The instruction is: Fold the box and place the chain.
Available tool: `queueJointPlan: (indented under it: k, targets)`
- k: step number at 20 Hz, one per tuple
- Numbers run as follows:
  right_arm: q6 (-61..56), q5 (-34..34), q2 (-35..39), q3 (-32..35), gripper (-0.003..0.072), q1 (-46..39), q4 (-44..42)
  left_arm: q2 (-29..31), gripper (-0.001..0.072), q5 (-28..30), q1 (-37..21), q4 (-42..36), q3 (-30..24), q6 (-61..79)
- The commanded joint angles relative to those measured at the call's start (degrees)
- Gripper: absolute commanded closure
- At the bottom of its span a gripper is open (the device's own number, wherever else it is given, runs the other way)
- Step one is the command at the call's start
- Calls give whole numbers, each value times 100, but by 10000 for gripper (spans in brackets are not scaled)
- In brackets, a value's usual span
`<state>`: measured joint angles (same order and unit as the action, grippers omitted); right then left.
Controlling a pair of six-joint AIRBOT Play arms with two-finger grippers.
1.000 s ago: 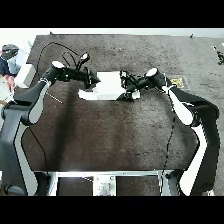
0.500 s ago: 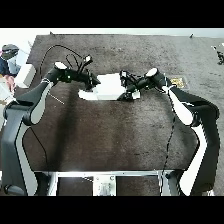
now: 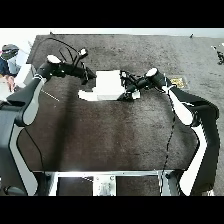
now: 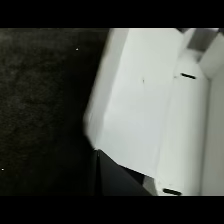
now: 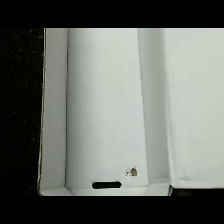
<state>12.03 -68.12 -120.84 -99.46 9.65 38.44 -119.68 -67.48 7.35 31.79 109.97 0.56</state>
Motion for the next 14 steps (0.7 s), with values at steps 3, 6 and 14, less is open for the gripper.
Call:
queueJointPlan:
  k: [3, 6, 14]
  targets:
    - [-9, 0, -2, 2, 524, 4, -9, 293, 697, -1617, -304, 485, 42, -4]
    - [-9, 0, -2, 2, 524, 2, -9, 264, 102, -1696, -166, 1226, -146, 160]
    - [-9, -2, -2, 2, 524, 2, -9, 264, -11, -719, 236, 1325, -872, 1106]
